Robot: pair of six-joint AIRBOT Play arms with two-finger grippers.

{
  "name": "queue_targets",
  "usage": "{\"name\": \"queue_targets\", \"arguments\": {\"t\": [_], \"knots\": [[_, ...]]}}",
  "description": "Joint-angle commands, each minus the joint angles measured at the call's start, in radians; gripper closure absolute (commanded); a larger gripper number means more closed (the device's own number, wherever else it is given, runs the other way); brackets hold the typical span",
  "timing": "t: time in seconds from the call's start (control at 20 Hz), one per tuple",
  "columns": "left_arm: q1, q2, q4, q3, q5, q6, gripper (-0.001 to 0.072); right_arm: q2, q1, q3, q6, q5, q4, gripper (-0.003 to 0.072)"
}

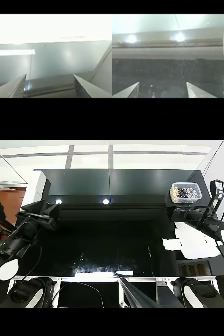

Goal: Fold the box and place the chain.

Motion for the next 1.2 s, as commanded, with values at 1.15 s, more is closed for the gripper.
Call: {"name": "queue_targets", "arguments": {"t": [1.15], "knots": [[-0.050,-0.604,-0.064,0.430,-0.462,-0.056,0.0005,-1.058,-1.216,0.739,-0.350,0.853,0.174,-0.0017]]}}
